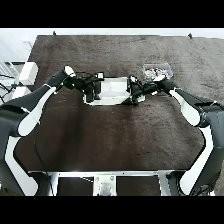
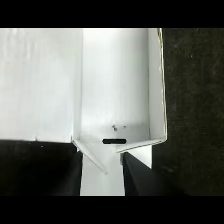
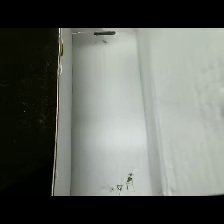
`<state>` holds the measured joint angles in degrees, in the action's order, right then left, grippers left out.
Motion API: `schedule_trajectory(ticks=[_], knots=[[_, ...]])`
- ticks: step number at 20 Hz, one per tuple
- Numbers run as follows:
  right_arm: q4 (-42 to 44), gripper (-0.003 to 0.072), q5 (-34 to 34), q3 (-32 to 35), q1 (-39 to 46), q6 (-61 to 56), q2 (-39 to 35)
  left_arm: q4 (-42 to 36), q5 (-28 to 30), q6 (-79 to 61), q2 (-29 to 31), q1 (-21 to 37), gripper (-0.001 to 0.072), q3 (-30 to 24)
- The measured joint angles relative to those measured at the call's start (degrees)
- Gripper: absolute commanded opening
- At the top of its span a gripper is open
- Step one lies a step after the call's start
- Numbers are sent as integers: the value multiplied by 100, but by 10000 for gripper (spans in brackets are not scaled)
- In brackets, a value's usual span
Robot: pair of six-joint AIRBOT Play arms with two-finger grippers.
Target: Fold the box and place the chain.
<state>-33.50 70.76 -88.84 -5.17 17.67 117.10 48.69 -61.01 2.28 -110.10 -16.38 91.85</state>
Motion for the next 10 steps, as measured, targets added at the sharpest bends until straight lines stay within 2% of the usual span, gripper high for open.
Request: schedule_trajectory(ticks=[10], knots=[[0,494,0,0,2,-13,0,-129,380,-136,-114,-258,290,0]])
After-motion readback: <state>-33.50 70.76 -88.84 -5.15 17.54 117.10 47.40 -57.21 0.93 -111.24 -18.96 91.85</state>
